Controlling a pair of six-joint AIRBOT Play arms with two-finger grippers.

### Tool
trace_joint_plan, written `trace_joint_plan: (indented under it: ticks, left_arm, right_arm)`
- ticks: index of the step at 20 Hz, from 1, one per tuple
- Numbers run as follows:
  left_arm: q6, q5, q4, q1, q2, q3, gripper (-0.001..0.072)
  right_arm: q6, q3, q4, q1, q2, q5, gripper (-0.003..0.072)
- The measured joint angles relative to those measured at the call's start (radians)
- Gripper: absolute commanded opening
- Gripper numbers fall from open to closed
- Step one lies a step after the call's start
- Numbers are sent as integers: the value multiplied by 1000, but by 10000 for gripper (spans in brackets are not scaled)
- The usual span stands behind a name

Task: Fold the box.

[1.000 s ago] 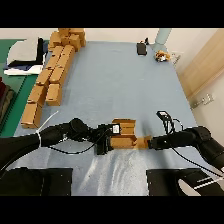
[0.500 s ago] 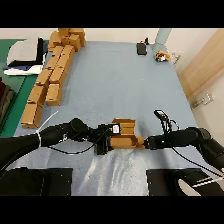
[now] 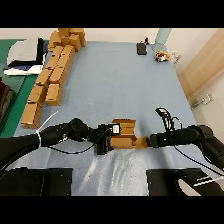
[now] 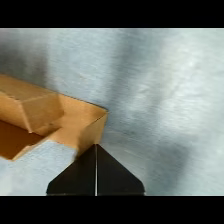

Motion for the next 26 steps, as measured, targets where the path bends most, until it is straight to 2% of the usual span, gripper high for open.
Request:
trace_joint_plan:
  ticks: [6, 14, 21, 22, 25, 26]
  left_arm:
    - [0, 0, 0, 0, 0, 0, 523]
    - [0, 0, 0, 0, 0, 0, 523]
    - [0, 0, 0, 0, 0, 0, 523]
    - [0, 0, 0, 0, 0, 0, 523]
    - [0, 0, 0, 0, 0, 0, 523]
    - [0, 0, 0, 0, 0, 0, 523]
  right_arm:
    - [53, -31, -36, 0, -23, -2, 4]
    - [-29, -41, 106, 0, -84, 32, 4]
    - [-45, -29, 145, 0, -33, 24, 6]
    - [-45, -26, 150, 0, -21, 16, 16]
    - [-47, -14, 177, 0, 11, -2, 244]
    - [-47, -10, 192, 0, 16, -4, 244]
